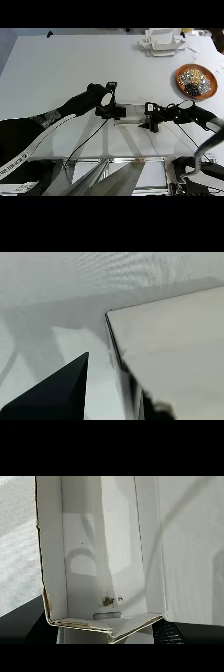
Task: Fold the box and place the chain.
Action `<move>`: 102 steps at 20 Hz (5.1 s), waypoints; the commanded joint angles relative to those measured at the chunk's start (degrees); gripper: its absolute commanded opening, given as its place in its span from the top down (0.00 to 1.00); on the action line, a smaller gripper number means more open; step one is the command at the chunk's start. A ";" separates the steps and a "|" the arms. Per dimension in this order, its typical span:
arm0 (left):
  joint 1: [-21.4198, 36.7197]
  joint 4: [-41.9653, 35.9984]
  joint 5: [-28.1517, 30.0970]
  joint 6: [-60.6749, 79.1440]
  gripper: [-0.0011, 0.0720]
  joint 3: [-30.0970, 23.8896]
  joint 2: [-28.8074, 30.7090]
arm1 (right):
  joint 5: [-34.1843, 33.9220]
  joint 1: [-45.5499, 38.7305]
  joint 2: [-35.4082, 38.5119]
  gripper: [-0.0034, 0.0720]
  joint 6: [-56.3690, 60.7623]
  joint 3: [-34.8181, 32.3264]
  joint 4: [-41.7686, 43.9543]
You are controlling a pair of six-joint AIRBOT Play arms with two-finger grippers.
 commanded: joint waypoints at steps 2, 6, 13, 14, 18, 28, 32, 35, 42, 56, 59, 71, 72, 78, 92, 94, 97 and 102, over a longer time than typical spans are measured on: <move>-1.40 1.55 -1.62 -2.86 0.57 3.39 -3.19 | 0.02 0.04 0.04 0.40 0.00 -0.02 0.02; -2.51 1.60 -2.32 -8.61 0.65 3.63 -5.03 | 0.04 0.04 0.04 0.40 0.00 0.00 0.00; -3.15 2.64 -3.56 -8.63 0.81 3.63 -5.81 | 0.02 0.04 0.04 0.40 0.00 0.00 0.00; -3.15 2.64 -3.58 -8.70 0.81 3.63 -5.81 | 0.02 0.04 0.04 0.40 0.00 0.00 0.02; -3.17 2.69 -3.58 -8.72 0.99 3.63 -5.81 | 0.02 0.04 0.04 0.40 0.00 -0.02 0.02; -2.49 5.64 -4.15 -7.63 0.80 4.61 -3.43 | 0.02 0.04 0.04 0.40 0.00 0.00 0.00; -3.41 6.27 -5.68 -7.69 0.81 4.90 -4.02 | 0.02 0.04 0.04 0.40 0.00 -0.02 0.00; -4.07 6.05 -5.70 -8.52 0.81 4.90 -4.61 | 0.04 0.04 0.04 0.40 0.00 -0.02 0.00; -4.98 6.05 -5.29 -9.84 0.98 5.70 -5.49 | 0.02 0.04 0.04 0.40 0.00 0.00 0.00; 1.01 1.95 -13.73 26.16 0.02 5.64 8.46 | 0.02 0.04 0.04 0.40 0.00 -0.02 0.00; 4.24 -0.26 -17.46 55.25 0.03 2.89 14.47 | 0.02 0.04 0.04 0.40 0.00 -0.02 0.02; 13.46 -30.36 13.40 122.16 0.03 -18.71 10.34 | 0.04 0.04 0.04 0.40 0.00 -0.02 0.00; 13.40 -33.81 15.15 124.50 0.03 -18.71 8.26 | 0.02 0.04 0.04 0.40 0.00 0.00 0.00; 13.70 -37.48 15.80 129.48 0.03 -19.15 3.93 | 0.02 0.04 0.04 0.40 0.00 -0.02 0.02; 12.85 -40.89 13.14 134.88 0.03 -19.50 3.96 | 0.02 0.04 0.04 0.40 0.00 0.00 0.02; 12.85 -41.13 12.92 134.88 0.03 -19.50 3.96 | 0.02 0.04 0.04 0.40 0.00 -0.02 0.02; 12.85 -41.66 12.09 134.88 0.02 -20.76 4.22 | 0.02 0.04 0.04 0.40 0.00 -0.02 0.02; 12.83 -46.66 14.58 134.88 0.02 -23.28 4.31 | 0.02 0.04 0.04 0.40 0.00 0.00 0.02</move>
